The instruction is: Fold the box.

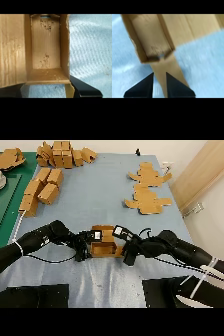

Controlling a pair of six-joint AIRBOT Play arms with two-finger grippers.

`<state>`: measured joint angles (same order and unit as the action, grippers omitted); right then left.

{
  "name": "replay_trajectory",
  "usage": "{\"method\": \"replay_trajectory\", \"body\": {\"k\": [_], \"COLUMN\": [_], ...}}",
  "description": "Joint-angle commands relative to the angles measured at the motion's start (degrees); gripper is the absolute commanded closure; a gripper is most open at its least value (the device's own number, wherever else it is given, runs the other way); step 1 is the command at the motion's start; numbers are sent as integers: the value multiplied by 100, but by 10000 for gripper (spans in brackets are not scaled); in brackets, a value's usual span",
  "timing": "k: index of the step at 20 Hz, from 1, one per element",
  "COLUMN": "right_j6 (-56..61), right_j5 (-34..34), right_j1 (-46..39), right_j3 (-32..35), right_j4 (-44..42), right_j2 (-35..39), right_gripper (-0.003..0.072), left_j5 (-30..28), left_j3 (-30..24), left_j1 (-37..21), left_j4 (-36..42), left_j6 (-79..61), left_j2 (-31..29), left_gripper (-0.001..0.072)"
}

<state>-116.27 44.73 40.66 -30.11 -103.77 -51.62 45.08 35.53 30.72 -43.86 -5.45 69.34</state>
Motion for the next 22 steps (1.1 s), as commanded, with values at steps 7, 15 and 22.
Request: {"method": "replay_trajectory", "body": {"k": [7,15,22], "right_j6": [3292,1716,931], "right_j5": [1869,651,365], "right_j1": [-1582,-3097,-2839], "right_j3": [278,802,802], "right_j4": [791,-2837,-3812], "right_j2": [1641,232,-743], "right_gripper": [685,685,685], "left_j5": [-2,-2,-2], "left_j3": [2,0,2], "left_j1": [2,2,2], "left_j4": [-4,-4,-4], "left_j6": [-9,-9,-9], "left_j2": [2,0,0], "left_gripper": [177,177,177]}}
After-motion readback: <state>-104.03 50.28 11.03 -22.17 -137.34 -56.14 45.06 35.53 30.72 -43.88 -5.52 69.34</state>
